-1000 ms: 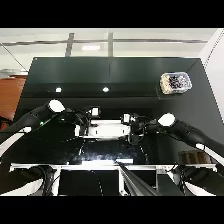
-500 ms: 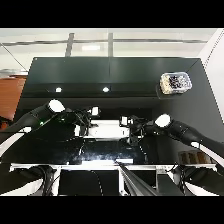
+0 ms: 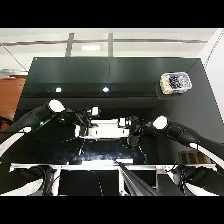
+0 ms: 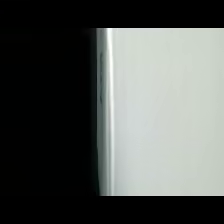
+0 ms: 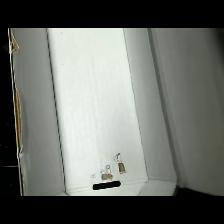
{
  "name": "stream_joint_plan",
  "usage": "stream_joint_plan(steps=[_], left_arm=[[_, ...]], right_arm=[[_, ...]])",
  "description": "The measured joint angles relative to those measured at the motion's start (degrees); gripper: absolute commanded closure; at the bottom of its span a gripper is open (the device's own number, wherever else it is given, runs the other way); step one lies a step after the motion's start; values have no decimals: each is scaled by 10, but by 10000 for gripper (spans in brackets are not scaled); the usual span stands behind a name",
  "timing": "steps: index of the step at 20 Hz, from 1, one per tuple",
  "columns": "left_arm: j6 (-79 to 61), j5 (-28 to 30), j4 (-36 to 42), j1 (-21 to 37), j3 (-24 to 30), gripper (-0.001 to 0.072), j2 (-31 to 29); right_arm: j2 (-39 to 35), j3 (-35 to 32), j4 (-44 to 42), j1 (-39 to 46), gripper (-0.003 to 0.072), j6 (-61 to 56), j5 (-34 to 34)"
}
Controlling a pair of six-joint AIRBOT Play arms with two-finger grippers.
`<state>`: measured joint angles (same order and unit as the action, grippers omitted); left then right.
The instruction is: Fold the box and place the chain.
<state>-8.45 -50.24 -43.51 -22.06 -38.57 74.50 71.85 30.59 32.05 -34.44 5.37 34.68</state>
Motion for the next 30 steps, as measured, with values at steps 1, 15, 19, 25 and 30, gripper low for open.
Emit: stream_joint_plan(steps=[1,15,19,25,30], left_arm=[[0,0,0,0,0,680,0],[7,1,-3,-1,0,228,0],[23,8,-1,0,0,185,-3],[81,2,-29,29,0,167,-66],[229,-73,-103,66,0,680,-166]], right_arm=[[0,0,2,0,-23,-2,-1],[0,0,13,-1,248,-9,-6],[0,0,14,-1,248,-9,-6],[0,0,14,-1,248,-9,-6],[0,0,14,-1,248,-9,-6]])
